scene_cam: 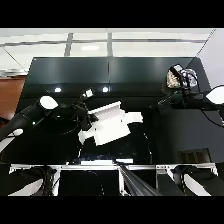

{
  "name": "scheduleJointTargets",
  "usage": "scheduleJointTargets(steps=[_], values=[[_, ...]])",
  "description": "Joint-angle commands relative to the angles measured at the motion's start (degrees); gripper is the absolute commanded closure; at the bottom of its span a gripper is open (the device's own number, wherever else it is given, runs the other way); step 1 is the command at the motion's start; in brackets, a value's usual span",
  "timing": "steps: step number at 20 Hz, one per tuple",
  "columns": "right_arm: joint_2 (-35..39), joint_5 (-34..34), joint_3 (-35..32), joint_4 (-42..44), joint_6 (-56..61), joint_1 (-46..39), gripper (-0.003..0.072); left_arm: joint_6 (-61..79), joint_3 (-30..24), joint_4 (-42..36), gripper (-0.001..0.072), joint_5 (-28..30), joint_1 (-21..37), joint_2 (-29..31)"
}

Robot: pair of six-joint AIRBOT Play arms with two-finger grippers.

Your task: Fold the box and place the chain.

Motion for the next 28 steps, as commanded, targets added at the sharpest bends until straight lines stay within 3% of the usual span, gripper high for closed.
scheduleJointTargets(steps=[1, 6, 12, 16, 19, 23, 28], values=[[-0.11, 0.50, -0.85, 0.20, -9.53, 1.90, -0.0010, 11.08, 1.55, 0.33, 0.0685, 3.56, -1.55, -2.27], [-1.55, -1.62, -6.80, 0.44, -22.84, 7.87, -0.0010, 12.59, 8.66, 7.34, 0.0684, -0.31, -3.50, -9.14], [-4.37, -9.64, -11.30, 0.55, -35.23, 19.65, -0.0010, 11.82, 8.92, 7.15, 0.0684, -0.44, -4.09, -10.43], [-6.86, -9.68, -11.34, 0.22, -44.30, 23.74, -0.0009, 10.84, 8.92, 6.88, 0.0685, -0.37, -4.13, -10.45], [-9.64, -11.17, -11.34, 1.49, -45.31, 25.31, -0.0009, 10.84, 8.92, 6.86, 0.0685, -0.35, -4.13, -10.45], [-13.20, -16.20, -11.34, 9.44, -45.29, 28.85, -0.0009, 10.82, 8.92, 6.86, 0.0685, -0.42, -4.13, -10.43], [-9.92, -18.53, -9.79, 8.83, -44.85, 27.21, -0.0009, 10.84, 8.92, 6.88, 0.0685, -0.44, -4.13, -10.43]])
